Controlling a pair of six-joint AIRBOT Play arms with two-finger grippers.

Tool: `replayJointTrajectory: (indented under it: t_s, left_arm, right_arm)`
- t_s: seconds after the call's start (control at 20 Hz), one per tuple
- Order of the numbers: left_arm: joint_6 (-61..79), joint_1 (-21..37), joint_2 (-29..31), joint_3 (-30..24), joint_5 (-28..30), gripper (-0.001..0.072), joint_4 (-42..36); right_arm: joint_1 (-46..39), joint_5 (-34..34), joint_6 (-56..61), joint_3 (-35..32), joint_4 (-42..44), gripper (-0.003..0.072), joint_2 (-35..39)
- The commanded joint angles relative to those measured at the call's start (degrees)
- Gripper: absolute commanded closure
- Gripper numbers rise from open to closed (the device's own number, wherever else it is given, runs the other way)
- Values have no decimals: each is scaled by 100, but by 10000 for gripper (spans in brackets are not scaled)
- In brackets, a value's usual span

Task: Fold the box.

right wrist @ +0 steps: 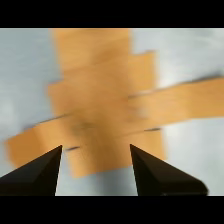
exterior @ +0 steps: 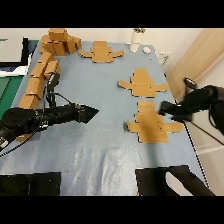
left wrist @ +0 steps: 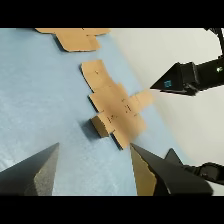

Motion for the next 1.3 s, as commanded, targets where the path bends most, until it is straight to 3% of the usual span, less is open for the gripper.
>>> replayJointTrajectory:
  t_s: [0.0,0.15,0.45,0.55,0.65,0.7,0.75,0.8,0.9,1.05,1.25]
  left_arm:
    - [-42,7,-321,105,-50,18,39]
    - [-44,9,-507,210,-4,18,81]
    - [-85,114,-627,210,-31,18,120]
    - [-90,151,-625,212,-22,17,120]
    - [-92,164,-627,210,-55,18,120]
    - [-92,179,-625,210,-72,18,118]
    - [-122,186,-625,212,-68,18,120]
    - [-160,186,-625,212,-63,17,120]
    - [-168,186,-625,212,-76,18,120]
    - [-179,186,-625,212,-96,17,118]
    - [-490,188,-625,212,-348,18,122]
  right_arm:
    - [-1895,-442,-1749,118,-42,66,-656]
    - [-2457,-70,-2302,227,-7,66,-1403]
    - [-2516,-42,-3161,560,-57,66,-2361]
    - [-2516,-59,-3652,560,243,127,-2627]
    - [-2509,-63,-4059,560,734,129,-2782]
    - [-2503,-76,-4159,557,949,193,-2796]
    - [-2487,-149,-4269,566,1202,302,-2785]
    - [-2461,-304,-4404,575,1510,337,-2776]
    - [-2391,-643,-4498,608,2009,495,-2767]
    - [-2092,-1038,-4518,610,2736,654,-2669]
    - [-1174,-1211,-4402,590,3775,684,-2594]
